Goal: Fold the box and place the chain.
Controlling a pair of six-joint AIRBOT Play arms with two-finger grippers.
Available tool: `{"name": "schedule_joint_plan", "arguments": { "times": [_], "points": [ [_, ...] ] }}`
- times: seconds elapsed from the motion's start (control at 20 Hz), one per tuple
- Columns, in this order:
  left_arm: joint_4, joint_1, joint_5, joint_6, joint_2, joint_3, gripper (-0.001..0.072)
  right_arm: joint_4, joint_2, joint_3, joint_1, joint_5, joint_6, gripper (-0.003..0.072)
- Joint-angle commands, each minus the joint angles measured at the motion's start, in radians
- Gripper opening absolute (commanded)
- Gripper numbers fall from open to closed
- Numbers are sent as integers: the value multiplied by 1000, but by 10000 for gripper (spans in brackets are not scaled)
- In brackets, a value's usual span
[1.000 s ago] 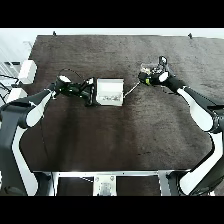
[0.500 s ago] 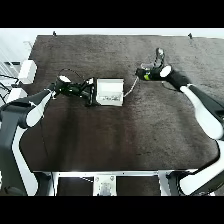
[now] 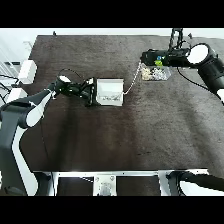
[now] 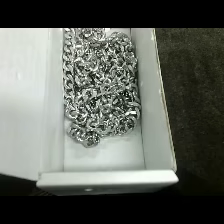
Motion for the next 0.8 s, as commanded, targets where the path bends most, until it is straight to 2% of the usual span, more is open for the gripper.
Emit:
{"name": "schedule_joint_plan", "arguments": {
  "times": [0.0,0.3,0.55,0.75],
  "points": [
    [0,0,0,0,1,0,284,0,32,-4,85,87,-10,11],
    [0,0,0,0,1,0,284,1,32,-14,225,61,-13,10],
    [0,0,0,0,1,0,285,3,-3,-122,266,-154,-13,10],
    [0,0,0,0,1,0,284,5,-123,-220,274,-275,-12,10]
  ]
}}
